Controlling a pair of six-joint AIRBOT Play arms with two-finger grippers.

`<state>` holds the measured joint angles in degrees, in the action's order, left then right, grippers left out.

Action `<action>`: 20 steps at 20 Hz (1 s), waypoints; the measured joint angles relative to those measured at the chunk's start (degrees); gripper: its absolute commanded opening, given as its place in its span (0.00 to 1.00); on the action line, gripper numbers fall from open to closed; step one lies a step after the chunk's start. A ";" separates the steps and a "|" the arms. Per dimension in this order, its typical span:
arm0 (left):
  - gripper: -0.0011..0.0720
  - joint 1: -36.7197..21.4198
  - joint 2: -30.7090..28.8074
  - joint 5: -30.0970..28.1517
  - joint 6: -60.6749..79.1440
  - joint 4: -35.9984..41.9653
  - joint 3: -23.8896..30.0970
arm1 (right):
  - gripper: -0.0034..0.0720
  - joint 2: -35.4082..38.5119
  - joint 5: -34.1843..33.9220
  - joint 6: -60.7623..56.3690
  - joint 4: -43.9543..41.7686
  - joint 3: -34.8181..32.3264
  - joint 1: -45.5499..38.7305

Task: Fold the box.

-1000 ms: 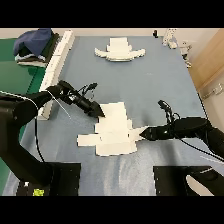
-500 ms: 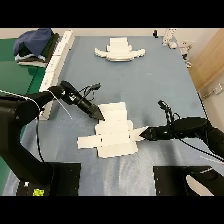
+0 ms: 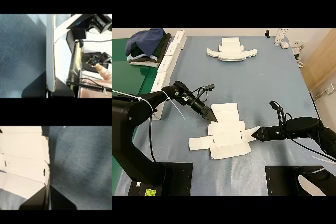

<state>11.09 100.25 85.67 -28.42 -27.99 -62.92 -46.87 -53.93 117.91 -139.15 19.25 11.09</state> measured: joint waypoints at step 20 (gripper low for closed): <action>0.03 13.57 -29.77 -25.55 27.82 -0.20 14.93 | 0.47 0.02 4.98 -32.59 41.27 22.25 0.00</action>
<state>24.67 70.48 60.12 -0.60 -28.18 -47.99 -46.85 -48.95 85.32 -97.89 41.50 11.09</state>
